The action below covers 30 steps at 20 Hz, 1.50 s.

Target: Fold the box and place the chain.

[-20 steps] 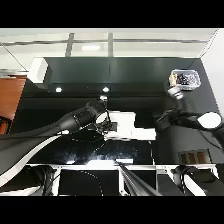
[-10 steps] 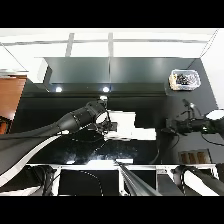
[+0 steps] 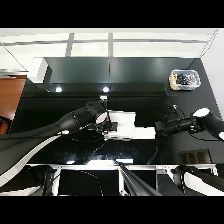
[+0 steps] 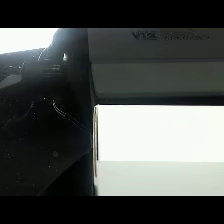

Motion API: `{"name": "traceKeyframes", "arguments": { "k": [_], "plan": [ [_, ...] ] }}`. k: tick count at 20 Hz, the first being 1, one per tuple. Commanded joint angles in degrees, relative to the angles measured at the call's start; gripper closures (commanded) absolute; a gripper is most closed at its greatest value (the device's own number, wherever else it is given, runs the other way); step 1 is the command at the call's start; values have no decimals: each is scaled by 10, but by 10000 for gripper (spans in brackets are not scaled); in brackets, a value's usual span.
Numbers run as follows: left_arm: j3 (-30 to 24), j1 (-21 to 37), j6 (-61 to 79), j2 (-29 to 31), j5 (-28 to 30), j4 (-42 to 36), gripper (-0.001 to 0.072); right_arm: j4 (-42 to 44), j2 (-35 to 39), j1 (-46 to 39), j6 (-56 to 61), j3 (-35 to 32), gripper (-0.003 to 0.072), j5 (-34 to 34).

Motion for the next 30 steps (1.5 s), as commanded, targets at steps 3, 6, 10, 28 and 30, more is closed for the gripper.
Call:
{"name": "traceKeyframes", "arguments": {
  "k": [3,6,10,28,30],
  "plan": [
    [0,0,0,0,0,0,683,78,-3,7,-75,0,668,44],
    [0,0,0,0,0,0,682,87,-3,7,-74,0,313,39],
    [0,0,0,0,0,0,682,110,-3,52,-74,1,80,15],
    [0,0,0,0,0,2,682,-357,-4,428,481,225,379,-130],
    [0,0,0,0,-1,2,682,-395,-4,467,571,228,380,-155]
  ]
}}
